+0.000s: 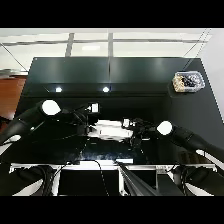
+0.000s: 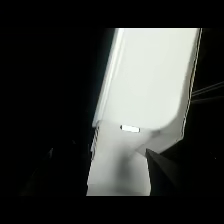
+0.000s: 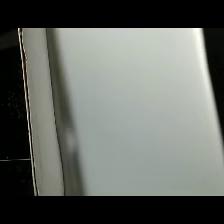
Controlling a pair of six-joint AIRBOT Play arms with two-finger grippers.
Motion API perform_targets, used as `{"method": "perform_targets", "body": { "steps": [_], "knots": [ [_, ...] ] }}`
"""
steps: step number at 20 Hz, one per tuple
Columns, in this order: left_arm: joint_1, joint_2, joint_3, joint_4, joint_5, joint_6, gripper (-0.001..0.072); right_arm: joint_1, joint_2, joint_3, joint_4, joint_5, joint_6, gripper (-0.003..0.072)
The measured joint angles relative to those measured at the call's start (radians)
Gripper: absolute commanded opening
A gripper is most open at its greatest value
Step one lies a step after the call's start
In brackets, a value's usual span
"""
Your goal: Fold the box and place the chain.
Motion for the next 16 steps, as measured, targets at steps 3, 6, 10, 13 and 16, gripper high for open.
{"method": "perform_targets", "body": {
  "steps": [3,6,10,13,16],
  "knots": [
    [0.018,0.060,0.000,0.073,-0.111,-0.123,0.0698,0.000,0.000,0.000,0.000,0.013,0.000,0.0418],
    [0.023,0.091,0.000,0.103,-0.196,-0.244,0.0628,0.000,0.000,0.000,0.000,0.024,0.000,0.0417],
    [0.024,0.105,0.000,0.110,-0.264,-0.407,0.0028,0.000,0.000,0.000,0.000,0.029,0.000,0.0417],
    [0.024,0.109,0.000,0.100,-0.330,-0.469,0.0027,0.000,0.000,0.000,0.000,0.032,0.000,0.0417],
    [0.024,0.110,-0.007,0.038,-0.349,-0.492,0.0027,0.000,0.000,0.000,0.000,0.032,0.000,0.0417]
  ]
}}
